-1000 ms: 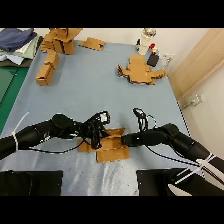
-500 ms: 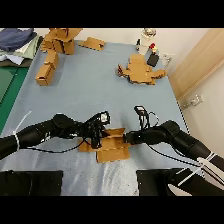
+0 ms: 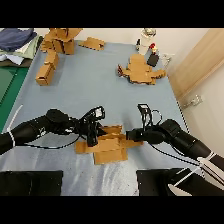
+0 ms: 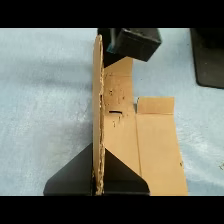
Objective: Fold the box.
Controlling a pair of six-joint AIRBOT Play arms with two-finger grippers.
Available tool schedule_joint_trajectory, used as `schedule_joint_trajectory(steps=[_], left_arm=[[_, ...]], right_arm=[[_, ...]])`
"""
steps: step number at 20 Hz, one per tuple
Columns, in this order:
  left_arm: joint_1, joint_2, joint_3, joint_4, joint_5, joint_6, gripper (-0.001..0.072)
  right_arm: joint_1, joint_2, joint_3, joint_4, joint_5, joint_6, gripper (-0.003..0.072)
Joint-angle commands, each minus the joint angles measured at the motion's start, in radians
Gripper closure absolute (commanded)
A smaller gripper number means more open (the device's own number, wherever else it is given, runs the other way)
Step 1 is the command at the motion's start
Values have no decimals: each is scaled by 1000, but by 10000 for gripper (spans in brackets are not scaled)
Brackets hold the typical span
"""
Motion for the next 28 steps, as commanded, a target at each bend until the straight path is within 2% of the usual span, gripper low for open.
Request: schedule_joint_trajectory(steps=[1,5,12,22,24,28], left_arm=[[14,3,1,-3,-34,-6,697],[13,0,1,-3,-98,5,697],[13,-54,1,2,-82,13,697],[15,-56,1,16,-83,9,696],[13,-56,1,16,-84,9,696],[13,-56,1,16,-84,9,696]], right_arm=[[0,0,11,-18,24,11,683],[0,0,11,-18,33,18,683],[0,0,11,-17,36,35,683],[2,3,13,10,25,24,683],[3,19,37,117,-71,-36,683],[22,82,125,342,-390,-117,683]])
